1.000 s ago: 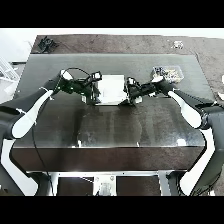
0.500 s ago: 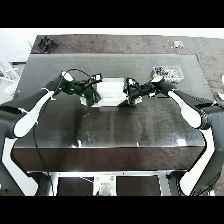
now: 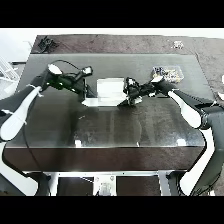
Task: Fold the box and place the chain.
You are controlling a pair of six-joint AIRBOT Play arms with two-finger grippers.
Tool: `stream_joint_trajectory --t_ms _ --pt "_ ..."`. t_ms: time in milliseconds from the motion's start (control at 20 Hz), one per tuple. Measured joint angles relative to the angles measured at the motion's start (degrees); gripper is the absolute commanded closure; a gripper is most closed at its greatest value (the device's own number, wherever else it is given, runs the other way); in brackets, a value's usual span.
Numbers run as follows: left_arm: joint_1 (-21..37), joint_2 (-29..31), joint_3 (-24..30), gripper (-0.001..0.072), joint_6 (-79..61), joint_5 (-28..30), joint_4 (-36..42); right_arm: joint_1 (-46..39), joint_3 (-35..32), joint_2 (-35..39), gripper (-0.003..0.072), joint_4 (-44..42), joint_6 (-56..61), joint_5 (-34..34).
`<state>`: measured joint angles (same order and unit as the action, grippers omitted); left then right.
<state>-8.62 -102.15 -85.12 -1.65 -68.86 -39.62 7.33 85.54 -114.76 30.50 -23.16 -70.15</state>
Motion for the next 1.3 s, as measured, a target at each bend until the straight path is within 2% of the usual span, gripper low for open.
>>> stream_joint_trajectory --t_ms 200,400,600,850,1300 --pt "2.5 4.4 0.7 0.0697 9.9 -2.2 2.6 0.0 0.0 0.0 0.0107 0.0 0.0 0.0" --pt "4.6 10.5 4.7 0.0696 24.6 3.4 2.8 0.0 0.0 0.0 0.0107 0.0 0.0 0.0" --pt "10.0 14.7 10.0 0.0694 37.1 5.0 2.7 0.0 0.0 0.0 0.0107 0.0 0.0 0.0" --pt "14.5 15.8 15.1 0.0693 46.0 4.7 2.4 -0.1 0.0 0.0 0.0107 0.0 0.0 0.0" --pt "15.1 14.1 20.0 0.0691 54.4 7.5 1.0 -0.1 0.0 0.0 0.0107 0.0 0.0 0.0"
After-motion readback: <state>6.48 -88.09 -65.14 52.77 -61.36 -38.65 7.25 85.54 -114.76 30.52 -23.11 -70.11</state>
